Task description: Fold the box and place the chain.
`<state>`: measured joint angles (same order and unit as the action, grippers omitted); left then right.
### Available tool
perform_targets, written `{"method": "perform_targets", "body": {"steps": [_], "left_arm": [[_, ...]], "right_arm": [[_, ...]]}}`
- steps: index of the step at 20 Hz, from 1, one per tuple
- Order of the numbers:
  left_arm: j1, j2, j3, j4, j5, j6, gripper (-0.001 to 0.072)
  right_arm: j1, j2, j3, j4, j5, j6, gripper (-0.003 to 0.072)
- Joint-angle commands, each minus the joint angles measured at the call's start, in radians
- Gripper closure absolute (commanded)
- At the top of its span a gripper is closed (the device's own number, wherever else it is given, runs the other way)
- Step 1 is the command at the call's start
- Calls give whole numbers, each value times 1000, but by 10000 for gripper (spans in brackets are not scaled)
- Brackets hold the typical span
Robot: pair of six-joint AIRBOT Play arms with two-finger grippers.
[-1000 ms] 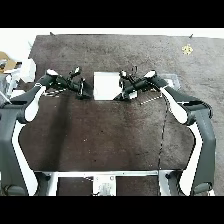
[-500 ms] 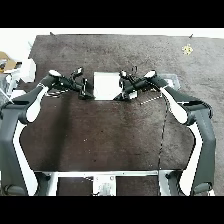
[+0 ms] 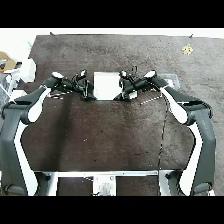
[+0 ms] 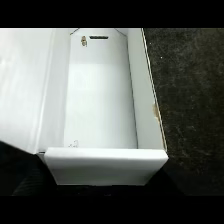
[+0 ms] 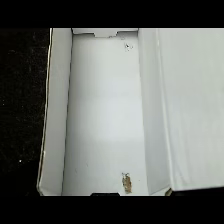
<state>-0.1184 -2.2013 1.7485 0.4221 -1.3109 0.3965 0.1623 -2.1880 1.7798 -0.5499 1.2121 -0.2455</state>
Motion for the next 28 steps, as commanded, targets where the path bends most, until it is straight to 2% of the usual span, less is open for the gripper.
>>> {"method": "perform_targets", "body": {"steps": [1,9,16,21,28], "left_arm": [[1,-1,-21,-51,21,46,-7],[-28,-1,-21,-38,48,49,-7],[-28,-1,-21,-34,2,54,-6],[-31,-2,-21,-33,7,57,-6],[-46,-2,-21,-35,72,56,-6]], "right_arm": [[0,0,0,0,0,0,293],[0,1,0,0,0,0,293],[1,0,0,0,0,0,293],[1,0,0,0,0,0,293],[1,0,0,0,0,0,293]]}}
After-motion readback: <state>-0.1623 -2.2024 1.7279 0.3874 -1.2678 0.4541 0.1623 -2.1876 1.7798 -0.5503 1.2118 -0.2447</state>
